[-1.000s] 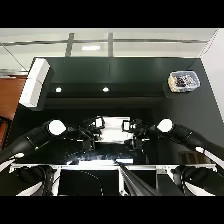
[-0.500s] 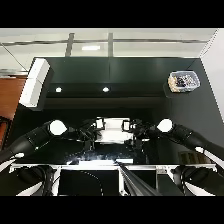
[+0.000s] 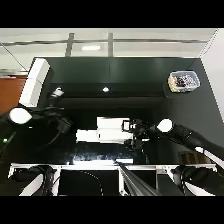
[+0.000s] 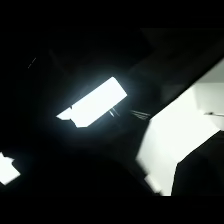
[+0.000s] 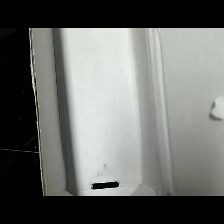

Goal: Fold the box and place the chain.

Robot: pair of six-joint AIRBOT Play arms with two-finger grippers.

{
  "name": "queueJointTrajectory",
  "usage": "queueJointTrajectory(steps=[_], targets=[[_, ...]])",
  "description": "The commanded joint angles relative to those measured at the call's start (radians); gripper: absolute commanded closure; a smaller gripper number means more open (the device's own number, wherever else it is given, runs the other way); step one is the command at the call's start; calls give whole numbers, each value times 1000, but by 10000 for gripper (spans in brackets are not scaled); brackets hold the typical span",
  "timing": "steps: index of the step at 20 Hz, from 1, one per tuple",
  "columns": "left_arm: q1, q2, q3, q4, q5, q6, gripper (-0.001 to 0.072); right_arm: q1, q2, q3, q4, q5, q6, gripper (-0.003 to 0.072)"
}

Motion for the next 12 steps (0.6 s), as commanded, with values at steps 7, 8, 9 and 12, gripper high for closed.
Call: queueJointTrajectory(steps=[7,8,9,12], targets=[[268,-101,-208,-331,-201,-232,680,1,-1,0,-1,0,-1,202],[238,-140,-211,-369,-182,-205,680,1,-1,0,-1,0,-1,202],[200,-185,-209,-400,-156,-193,681,1,-1,0,-1,0,-1,202],[76,-296,-201,-477,-85,-146,680,1,-1,0,-1,0,-1,202]])
